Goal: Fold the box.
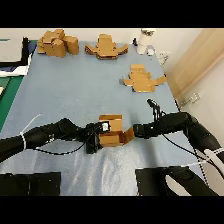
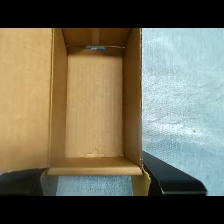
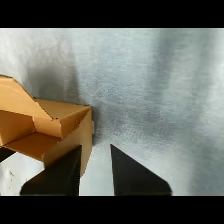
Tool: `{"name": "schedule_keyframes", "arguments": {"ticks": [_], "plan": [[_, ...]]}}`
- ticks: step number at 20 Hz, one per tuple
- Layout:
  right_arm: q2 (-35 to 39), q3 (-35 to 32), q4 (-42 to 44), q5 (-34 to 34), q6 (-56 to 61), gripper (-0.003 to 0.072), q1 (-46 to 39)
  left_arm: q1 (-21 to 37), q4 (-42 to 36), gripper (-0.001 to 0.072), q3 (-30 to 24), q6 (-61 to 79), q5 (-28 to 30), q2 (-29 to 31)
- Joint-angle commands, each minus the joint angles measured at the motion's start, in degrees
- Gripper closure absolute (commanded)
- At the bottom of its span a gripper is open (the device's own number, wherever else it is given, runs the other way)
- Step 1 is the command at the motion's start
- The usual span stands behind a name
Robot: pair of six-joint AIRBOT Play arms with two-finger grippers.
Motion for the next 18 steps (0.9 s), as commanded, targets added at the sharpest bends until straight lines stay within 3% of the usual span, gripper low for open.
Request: {"name": "schedule_keyframes", "arguments": {"ticks": [1, 2, 3, 13, 18], "plan": [[-0.2, 1.84, 1.68, -2.45, -2.25, 0.0368, 1.84, 0.0, 0.02, 0.0152, 0.02, 0.0, 0.04, 0.0], [-0.2, 1.86, 1.86, -2.4, -2.27, 0.0276, 2.6, 0.0, 0.0, 0.0152, 0.02, 0.0, 0.02, 0.0], [-0.2, 1.86, 1.9, -2.4, -2.23, 0.0265, 3.28, 0.0, 0.0, 0.0152, 0.02, 0.0, 0.04, 0.0], [-0.26, 1.86, 1.79, 0.24, 0.42, 0.0266, 7.82, 0.0, 0.0, 0.0152, 0.02, 0.0, 0.04, 0.0], [-3.26, 3.58, -8.28, 3.43, 12.85, 0.0267, 16.52, 0.0, 0.0, 0.0153, 0.02, 0.0, 0.04, 0.0]]}}
